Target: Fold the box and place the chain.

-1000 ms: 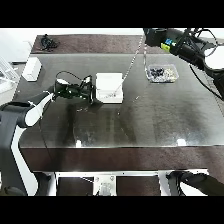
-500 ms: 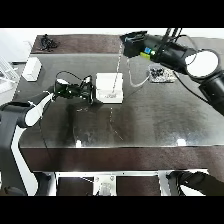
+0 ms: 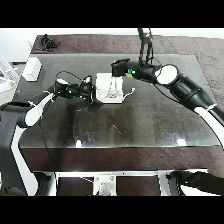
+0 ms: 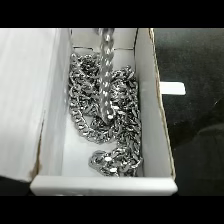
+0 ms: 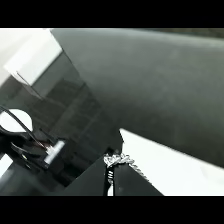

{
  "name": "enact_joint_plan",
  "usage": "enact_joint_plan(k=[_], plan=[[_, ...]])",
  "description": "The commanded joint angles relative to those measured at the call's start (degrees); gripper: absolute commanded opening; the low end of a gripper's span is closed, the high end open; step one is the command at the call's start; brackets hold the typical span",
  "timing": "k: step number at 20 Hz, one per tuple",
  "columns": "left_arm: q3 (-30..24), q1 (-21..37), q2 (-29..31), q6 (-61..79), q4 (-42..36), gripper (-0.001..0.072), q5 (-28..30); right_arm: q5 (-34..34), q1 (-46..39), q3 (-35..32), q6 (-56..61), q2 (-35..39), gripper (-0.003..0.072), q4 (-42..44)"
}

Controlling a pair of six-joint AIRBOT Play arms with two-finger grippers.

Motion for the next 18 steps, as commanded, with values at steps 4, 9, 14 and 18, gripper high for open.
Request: enact_joint_plan(k=[4,9,14,18], plan=[[0.0,0.0,0.0,0.0,0.0,0.029,0.0,0.1,-0.6,-5.8,-0.2,-4.4,0.0463,-1.7],[0.0,0.0,0.0,0.0,0.0,0.029,0.0,2.8,-6.3,-5.8,-2.7,-2.1,0.0469,-4.1],[0.0,0.0,0.0,0.0,0.0,0.029,0.0,18.0,-15.2,-6.4,-28.4,0.0,0.0419,-10.0],[0.0,0.0,0.0,0.0,0.0,0.029,0.0,22.6,-19.7,-6.4,-52.9,-5.8,0.0453,2.1]])
